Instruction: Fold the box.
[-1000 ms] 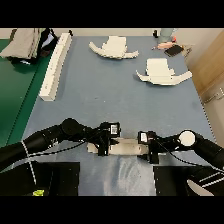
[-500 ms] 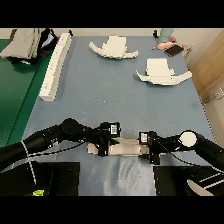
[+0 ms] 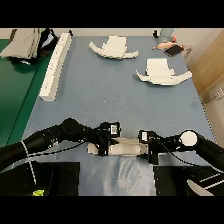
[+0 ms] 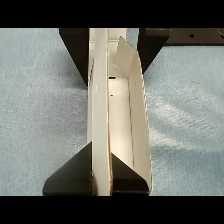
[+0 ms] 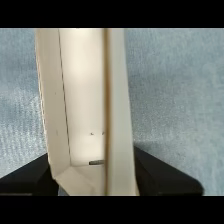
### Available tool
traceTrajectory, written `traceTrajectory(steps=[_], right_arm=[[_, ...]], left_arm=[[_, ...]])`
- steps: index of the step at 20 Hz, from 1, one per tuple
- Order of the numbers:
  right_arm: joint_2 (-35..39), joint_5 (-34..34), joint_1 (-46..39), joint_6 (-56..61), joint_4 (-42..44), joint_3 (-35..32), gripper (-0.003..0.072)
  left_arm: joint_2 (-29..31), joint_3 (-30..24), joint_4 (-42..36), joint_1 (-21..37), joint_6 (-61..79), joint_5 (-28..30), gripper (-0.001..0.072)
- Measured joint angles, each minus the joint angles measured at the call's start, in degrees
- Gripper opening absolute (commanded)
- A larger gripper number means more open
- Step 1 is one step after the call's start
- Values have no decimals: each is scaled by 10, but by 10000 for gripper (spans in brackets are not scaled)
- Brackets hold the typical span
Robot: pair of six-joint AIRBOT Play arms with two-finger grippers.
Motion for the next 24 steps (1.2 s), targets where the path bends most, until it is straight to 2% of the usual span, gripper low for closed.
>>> traceTrajectory(steps=[4,6,24], right_arm=[[-3,0,0,0,1,0,574],[-4,-1,0,0,1,0,506],[-17,-10,2,-1,-4,1,508]], left_arm=[[0,0,0,0,0,0,18],[0,0,0,0,0,0,18],[0,0,0,0,0,0,18]])
